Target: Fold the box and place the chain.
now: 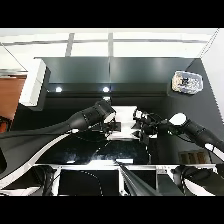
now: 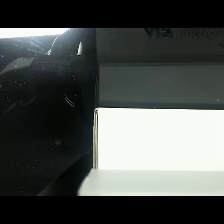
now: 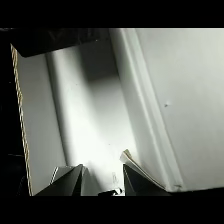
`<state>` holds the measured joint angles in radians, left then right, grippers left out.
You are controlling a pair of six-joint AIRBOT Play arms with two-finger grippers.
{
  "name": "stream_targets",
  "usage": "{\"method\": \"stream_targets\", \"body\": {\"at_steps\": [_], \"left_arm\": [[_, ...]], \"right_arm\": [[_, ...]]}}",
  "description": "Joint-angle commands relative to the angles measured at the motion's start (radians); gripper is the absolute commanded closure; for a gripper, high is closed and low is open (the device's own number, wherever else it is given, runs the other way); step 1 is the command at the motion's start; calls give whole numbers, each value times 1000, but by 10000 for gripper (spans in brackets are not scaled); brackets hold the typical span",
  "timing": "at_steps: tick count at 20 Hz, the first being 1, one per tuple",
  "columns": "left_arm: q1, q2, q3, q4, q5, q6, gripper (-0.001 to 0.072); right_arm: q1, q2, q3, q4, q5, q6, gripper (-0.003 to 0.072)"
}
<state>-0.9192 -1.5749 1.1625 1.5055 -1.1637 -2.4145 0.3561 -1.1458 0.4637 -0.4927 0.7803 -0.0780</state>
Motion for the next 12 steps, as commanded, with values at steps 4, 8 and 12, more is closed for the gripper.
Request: {"method": "stream_targets", "body": {"at_steps": [4, 8, 12], "left_arm": [[0, 1, 1, 0, 0, 2, 679], [0, 1, 1, 0, 1, 2, 679], [1, 0, 1, 0, 3, 2, 679]], "right_arm": [[-1, -1, -1, 2, 4, 3, 611], [-55, 44, 24, -149, 65, 262, 676], [-296, 171, 116, -447, 321, 788, 677]]}}
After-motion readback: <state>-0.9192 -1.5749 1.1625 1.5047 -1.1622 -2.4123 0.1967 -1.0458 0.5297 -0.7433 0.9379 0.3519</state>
